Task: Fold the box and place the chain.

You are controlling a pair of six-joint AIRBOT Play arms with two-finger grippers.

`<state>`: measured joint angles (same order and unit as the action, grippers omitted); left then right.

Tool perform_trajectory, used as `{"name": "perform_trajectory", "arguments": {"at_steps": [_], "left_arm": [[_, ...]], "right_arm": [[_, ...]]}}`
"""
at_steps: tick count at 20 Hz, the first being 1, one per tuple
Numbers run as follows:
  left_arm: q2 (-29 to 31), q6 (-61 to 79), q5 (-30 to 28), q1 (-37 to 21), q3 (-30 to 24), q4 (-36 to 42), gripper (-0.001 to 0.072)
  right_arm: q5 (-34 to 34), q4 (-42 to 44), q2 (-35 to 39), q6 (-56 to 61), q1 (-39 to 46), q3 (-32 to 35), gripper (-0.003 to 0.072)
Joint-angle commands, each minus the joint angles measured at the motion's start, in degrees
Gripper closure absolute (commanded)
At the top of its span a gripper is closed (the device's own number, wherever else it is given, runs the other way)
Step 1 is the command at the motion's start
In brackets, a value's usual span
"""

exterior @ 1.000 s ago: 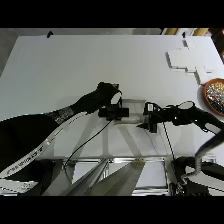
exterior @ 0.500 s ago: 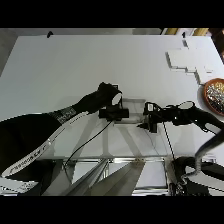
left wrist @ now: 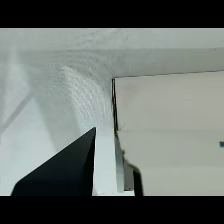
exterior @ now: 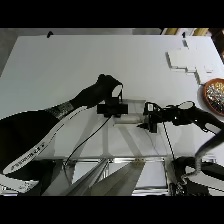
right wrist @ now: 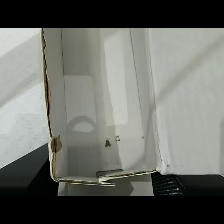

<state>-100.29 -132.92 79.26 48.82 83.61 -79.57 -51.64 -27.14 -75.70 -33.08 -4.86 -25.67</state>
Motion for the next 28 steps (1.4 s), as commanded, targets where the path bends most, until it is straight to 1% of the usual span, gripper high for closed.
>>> {"name": "perform_trajectory", "arguments": {"at_steps": [1, 4, 6, 8, 11, 12, 14, 16, 17, 19, 21, 24, 25, 28], "left_arm": [[-2.4, 1.7, 2.8, 0.1, 0.6, 2.0, 0.0460], [-3.3, 1.8, -0.3, 0.9, 0.6, 2.1, 0.0462], [-3.3, 1.7, -1.7, 0.9, 0.6, 2.2, 0.0531], [-3.3, 1.6, -1.9, 0.9, 0.6, 2.2, 0.0543], [-3.4, 1.3, -1.9, 1.4, 0.6, 1.9, 0.0596], [-3.4, 1.3, -2.0, 1.6, 0.6, 1.5, 0.0694], [-3.4, 1.3, -2.0, 1.8, 0.6, 1.5, 0.0707], [-3.4, 1.3, -0.7, 1.7, 0.6, 1.5, 0.0706], [-3.3, 1.3, -0.4, 1.7, 0.6, 1.5, 0.0675], [-2.4, 1.6, -0.4, 1.7, 0.6, 1.5, 0.0483], [-0.6, 5.4, -0.4, 1.1, 0.6, 1.5, 0.0484], [3.1, 17.1, 0.4, 0.2, 0.6, 1.3, 0.0483], [4.6, 21.6, 2.1, 0.0, 0.5, 1.2, 0.0483], [9.6, 32.9, 10.3, -0.9, 0.3, -0.3, 0.0477]], "right_arm": [[0.0, 0.0, 0.0, 0.0, 0.0, 0.0, 0.0277], [0.0, 0.0, 0.0, 0.0, 0.0, 0.0, 0.0277], [0.0, 0.0, 0.0, 0.0, 0.0, 0.0, 0.0277], [0.0, 0.0, 0.0, 0.0, 0.0, 0.0, 0.0277], [0.0, 0.0, 0.0, 0.0, 0.0, 0.0, 0.0277], [0.0, 0.0, 0.0, 0.0, 0.0, 0.0, 0.0277], [0.0, 0.0, 0.0, 0.0, 0.0, 0.0, 0.0277], [0.0, 0.0, 0.0, 0.0, 0.0, 0.0, 0.0277], [0.0, 0.0, 0.0, 0.0, 0.0, 0.0, 0.0277], [0.0, 0.0, 0.0, 0.0, 0.0, 0.0, 0.0277], [0.0, 0.0, 0.0, 0.0, 0.0, 0.0, 0.0277], [0.0, 0.0, 0.0, 0.0, 0.0, 0.0, 0.0277], [0.0, 0.0, 0.0, 0.0, 0.0, 0.0, 0.0277], [0.0, 0.0, 0.0, 0.0, 0.0, 0.0, 0.0277]]}}
